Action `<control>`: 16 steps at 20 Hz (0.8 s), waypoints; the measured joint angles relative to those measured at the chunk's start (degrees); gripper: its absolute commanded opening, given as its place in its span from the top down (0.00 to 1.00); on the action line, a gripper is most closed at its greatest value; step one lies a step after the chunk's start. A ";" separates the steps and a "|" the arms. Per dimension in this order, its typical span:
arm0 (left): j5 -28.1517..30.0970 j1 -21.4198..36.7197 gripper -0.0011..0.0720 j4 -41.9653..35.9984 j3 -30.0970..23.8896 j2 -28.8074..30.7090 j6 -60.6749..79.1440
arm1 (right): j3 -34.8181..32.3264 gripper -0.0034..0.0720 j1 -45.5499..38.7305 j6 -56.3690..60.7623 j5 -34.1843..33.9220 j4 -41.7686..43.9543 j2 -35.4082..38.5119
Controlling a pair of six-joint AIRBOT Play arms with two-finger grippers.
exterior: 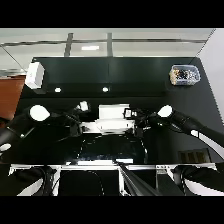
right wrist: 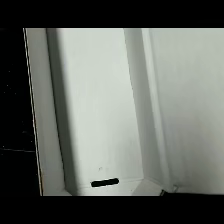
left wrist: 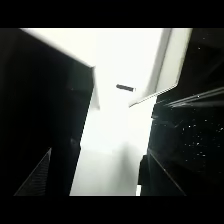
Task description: Fold the box and place the chain.
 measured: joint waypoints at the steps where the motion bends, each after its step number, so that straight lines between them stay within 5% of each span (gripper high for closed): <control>1: 0.87 -0.94 0.01 -0.17 0.39 -1.33 1.75 | 0.00 0.42 0.00 0.00 0.00 0.00 0.00; 6: 1.31 -3.04 0.26 -7.82 1.44 -7.08 12.04 | 0.00 0.42 0.00 0.00 -0.04 -0.04 0.00; 9: -0.48 -3.39 0.82 -12.79 1.57 -8.74 16.41 | 0.00 0.42 0.00 -0.02 -0.07 -0.15 0.00; 16: -0.61 -3.63 0.82 -17.53 1.64 -9.84 19.26 | 0.00 0.42 0.00 0.09 -0.11 -0.07 0.00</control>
